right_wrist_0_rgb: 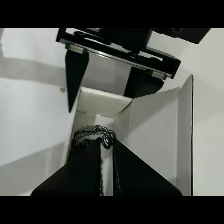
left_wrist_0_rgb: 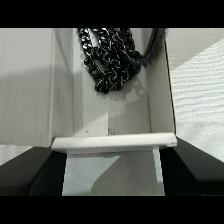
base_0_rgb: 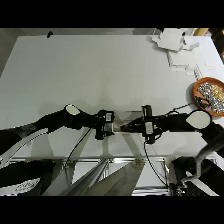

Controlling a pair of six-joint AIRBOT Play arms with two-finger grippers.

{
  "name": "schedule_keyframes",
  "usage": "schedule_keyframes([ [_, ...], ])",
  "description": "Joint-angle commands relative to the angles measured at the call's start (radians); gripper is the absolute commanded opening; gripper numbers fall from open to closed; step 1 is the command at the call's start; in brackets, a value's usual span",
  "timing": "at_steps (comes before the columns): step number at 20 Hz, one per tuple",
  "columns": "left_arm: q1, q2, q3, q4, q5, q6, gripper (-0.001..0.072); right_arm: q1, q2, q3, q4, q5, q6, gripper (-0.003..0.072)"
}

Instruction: Fold the box and place the chain.

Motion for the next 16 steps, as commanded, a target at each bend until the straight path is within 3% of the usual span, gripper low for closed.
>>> schedule_keyframes([
  [1,0.000,0.000,0.000,0.000,0.000,0.000,0.0273,0.059,-0.071,0.005,-0.020,-0.154,0.055,0.0152],
  [3,0.000,0.000,0.000,0.000,0.000,0.000,0.0273,0.025,-0.060,0.050,-0.161,-0.096,0.123,0.0182],
  [6,0.000,0.000,0.000,0.000,0.000,0.000,0.0273,-0.095,-0.029,0.153,-0.426,0.143,0.169,0.0182],
  [9,0.000,0.000,0.000,0.000,0.000,0.000,0.0273,-0.247,-0.024,0.160,-0.608,0.275,0.170,0.0178],
  [12,0.000,0.000,0.000,0.000,-0.001,0.000,0.0273,-0.368,-0.066,0.132,-0.648,0.232,0.134,0.0178],
  [16,0.000,0.000,0.000,0.000,-0.003,0.000,0.0273,-0.403,-0.211,0.123,-0.657,0.157,0.088,0.0179],
])
